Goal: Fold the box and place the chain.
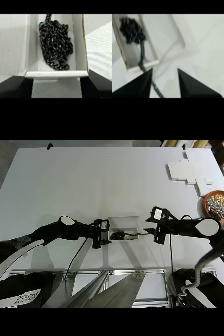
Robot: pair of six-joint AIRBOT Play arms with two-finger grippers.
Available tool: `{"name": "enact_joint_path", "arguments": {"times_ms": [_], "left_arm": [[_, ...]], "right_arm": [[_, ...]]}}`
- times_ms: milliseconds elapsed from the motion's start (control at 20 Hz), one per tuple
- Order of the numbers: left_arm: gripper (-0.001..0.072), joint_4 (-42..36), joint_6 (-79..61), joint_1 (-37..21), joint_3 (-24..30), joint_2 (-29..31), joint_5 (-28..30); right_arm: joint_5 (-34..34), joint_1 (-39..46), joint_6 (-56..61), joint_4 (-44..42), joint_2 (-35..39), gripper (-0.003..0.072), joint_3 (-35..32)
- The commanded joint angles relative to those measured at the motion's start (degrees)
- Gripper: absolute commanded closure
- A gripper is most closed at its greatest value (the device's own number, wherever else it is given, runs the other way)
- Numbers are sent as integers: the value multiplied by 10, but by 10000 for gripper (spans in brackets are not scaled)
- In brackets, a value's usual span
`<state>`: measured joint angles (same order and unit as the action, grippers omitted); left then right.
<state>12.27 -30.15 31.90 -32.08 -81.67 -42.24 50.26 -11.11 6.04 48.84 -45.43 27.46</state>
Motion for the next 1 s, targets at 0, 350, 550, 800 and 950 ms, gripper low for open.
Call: {"name": "enact_joint_path", "arguments": {"times_ms": [0,350,550,800,950], "left_arm": [[640,0,0,0,0,0,0],[640,0,0,0,0,0,0],[640,0,0,0,0,0,0],[640,0,0,0,0,0,0],[640,0,0,0,0,0,0]], "right_arm": [[33,24,-40,35,-33,281,-6],[29,13,-135,6,-130,376,-10],[-5,-24,-152,-17,-166,377,-10],[1,-31,-144,-23,-178,672,-10],[-2,-31,-47,-19,-151,670,-10]]}}
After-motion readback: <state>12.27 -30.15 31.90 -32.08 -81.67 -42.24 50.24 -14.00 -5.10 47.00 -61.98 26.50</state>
